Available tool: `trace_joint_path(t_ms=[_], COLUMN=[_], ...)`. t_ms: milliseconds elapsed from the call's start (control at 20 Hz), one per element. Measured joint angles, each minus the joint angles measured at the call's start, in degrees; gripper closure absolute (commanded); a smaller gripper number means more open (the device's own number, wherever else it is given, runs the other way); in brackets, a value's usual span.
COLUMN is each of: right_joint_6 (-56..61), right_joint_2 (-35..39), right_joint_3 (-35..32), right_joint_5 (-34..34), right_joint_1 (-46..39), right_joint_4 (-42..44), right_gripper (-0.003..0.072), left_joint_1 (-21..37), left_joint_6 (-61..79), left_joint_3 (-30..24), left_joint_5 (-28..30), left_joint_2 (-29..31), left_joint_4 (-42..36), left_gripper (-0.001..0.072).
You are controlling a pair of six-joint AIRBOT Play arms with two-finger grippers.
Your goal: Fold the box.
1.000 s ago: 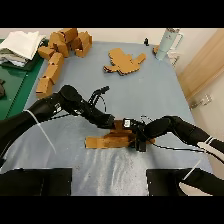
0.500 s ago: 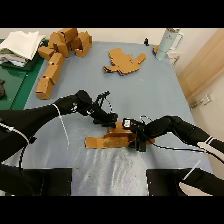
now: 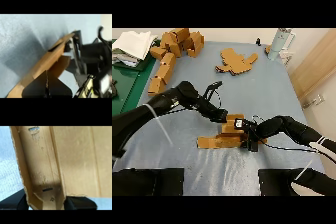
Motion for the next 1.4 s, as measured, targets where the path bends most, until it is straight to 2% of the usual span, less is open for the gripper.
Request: trace_joint_path(t_ms=[200,350,500,650,700,750,800,950,1150,1250,1300,1400], right_joint_6=[0.0,0.0,0.0,0.0,0.0,0.0,0.0,0.0,0.0,0.0,0.0,0.0], right_joint_2=[0.0,0.0,0.0,0.0,0.0,0.0,0.0,0.0,0.0,0.0,0.0,0.0], right_joint_3=[0.0,0.0,0.0,0.0,0.0,0.0,0.0,0.0,0.0,0.0,0.0,0.0], right_joint_5=[0.0,0.0,0.0,0.0,0.0,0.0,0.0,0.0,0.0,0.0,0.0,0.0], right_joint_1=[0.0,0.0,0.0,0.0,0.0,0.0,0.0,0.0,0.0,0.0,0.0,0.0], right_joint_4=[0.0,0.0,0.0,0.0,0.0,0.0,0.0,-0.1,-0.2,-0.2,-0.2,-0.2], right_gripper=[0.0218,0.0218,0.0218,0.0218,0.0218,0.0218,0.0218,0.0218,0.0218,0.0218,0.0218,0.0218], left_joint_1=[-2.4,-5.1,-7.4,-5.6,-4.3,-3.1,-2.0,-0.1,-0.1,-0.7,-1.1,-1.6], left_joint_6=[5.8,10.3,17.6,33.3,41.6,49.5,57.2,71.3,81.5,83.5,84.3,85.1], left_joint_3=[-2.6,-6.1,-11.3,-18.8,-21.6,-24.0,-26.4,-30.8,-32.0,-31.8,-31.6,-31.2], left_joint_5=[-0.9,0.5,4.1,11.3,13.6,15.0,16.2,18.4,19.5,19.6,19.5,19.6], left_joint_2=[12.9,20.1,24.1,25.3,25.4,25.1,24.7,21.8,16.0,14.1,13.2,11.7], left_joint_4=[8.0,14.0,17.7,14.2,11.1,7.9,4.3,-5.2,-14.0,-15.9,-16.8,-18.0], left_gripper=[0.0698,0.0698,0.0698,0.0693,0.0525,0.0082,-0.0005,-0.0004,0.0004,0.0279,0.0349,0.0358])
